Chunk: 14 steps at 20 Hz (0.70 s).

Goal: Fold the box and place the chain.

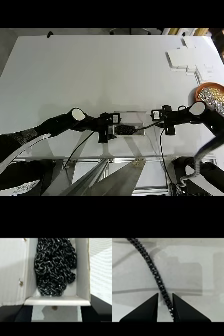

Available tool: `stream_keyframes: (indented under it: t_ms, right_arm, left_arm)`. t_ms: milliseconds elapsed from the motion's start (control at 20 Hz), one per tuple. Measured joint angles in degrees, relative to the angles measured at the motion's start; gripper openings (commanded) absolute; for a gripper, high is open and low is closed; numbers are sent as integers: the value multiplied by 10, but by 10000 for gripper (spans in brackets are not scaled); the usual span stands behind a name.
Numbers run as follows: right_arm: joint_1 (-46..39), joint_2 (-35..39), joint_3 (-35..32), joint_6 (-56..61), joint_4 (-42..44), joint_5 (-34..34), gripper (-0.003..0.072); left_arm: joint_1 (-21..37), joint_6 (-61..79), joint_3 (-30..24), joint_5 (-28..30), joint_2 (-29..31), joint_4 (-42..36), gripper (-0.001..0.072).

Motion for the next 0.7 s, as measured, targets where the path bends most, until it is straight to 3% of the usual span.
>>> stream_keyframes:
  t_ms: [100, 300, 500, 700]
  right_arm:
    - [0, -6, 0, 0, -7, -1, 183]
    - [0, -20, 0, -2, -10, -8, 13]
    - [0, -3, -1, 1, -15, -9, 13]
    - [0, 75, -1, 22, 3, 27, 13]
  left_arm:
    - [0, 0, 0, 0, 0, 0, 173]
    - [0, 0, 0, 0, 0, 0, 173]
    - [0, 0, 0, 0, 0, 0, 173]
    - [0, 0, 0, 0, 0, 0, 173]
